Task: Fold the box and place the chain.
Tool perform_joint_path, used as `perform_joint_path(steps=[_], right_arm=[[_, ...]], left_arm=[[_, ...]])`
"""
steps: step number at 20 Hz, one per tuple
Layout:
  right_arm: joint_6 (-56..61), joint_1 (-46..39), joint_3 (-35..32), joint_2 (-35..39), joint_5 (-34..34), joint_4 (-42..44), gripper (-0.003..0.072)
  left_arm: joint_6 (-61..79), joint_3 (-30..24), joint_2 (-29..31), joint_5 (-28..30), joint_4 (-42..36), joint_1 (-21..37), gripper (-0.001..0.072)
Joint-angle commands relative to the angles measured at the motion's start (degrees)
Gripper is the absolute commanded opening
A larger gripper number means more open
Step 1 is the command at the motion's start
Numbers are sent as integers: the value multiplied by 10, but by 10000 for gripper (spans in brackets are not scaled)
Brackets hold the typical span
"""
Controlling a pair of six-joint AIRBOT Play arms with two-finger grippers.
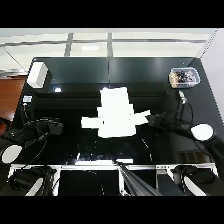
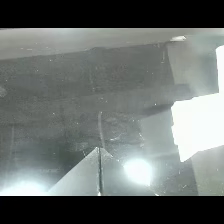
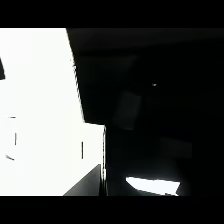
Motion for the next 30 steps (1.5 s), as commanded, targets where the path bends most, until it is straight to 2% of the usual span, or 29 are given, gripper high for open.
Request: perform_joint_path(steps=[1, 4, 7, 9, 10, 12, 13, 14, 16, 18, 21, 23, 25, 28, 30], right_arm=[[19, 54, -44, 2, -73, 8, 13], [19, 54, -44, 2, -81, 9, 13], [19, 54, -44, 2, -83, 9, 13], [19, 54, -44, 2, -83, 9, 13], [19, 54, -44, 2, -83, 9, 13], [19, 54, -44, 2, -83, 9, 13], [19, 54, -44, 2, -83, 9, 13], [19, 54, -44, 2, -83, 9, 14], [19, 54, -44, 2, -82, 9, 13], [19, 54, -44, 2, -82, 9, 13], [19, 54, -44, 2, -82, 9, 13], [19, 54, -44, 2, -82, 9, 13], [19, 54, -44, 2, -82, 9, 13], [19, 54, -44, 2, -81, 9, 13], [19, 54, -44, 2, -79, 9, 13]], left_arm=[[0, 0, 0, 1, -3, 0, 23], [0, 0, -2, 28, -11, 0, 24], [0, 1, -20, 117, -44, 0, 24], [0, 13, -49, 153, -59, 0, 45], [0, 31, -72, 155, -60, 0, 158], [1, 81, -129, 148, -60, 2, 431], [4, 111, -163, 145, -60, 2, 632], [12, 143, -198, 135, -60, 2, 714], [52, 216, -284, 79, -61, 4, 714], [105, 291, -380, -13, -106, 18, 712], [238, 370, -518, -139, -317, 65, 708], [311, 382, -584, -180, -475, 100, 708], [352, 384, -634, -198, -560, 115, 708], [400, 389, -687, -204, -592, 104, 708], [422, 411, -723, -230, -594, 85, 707]])
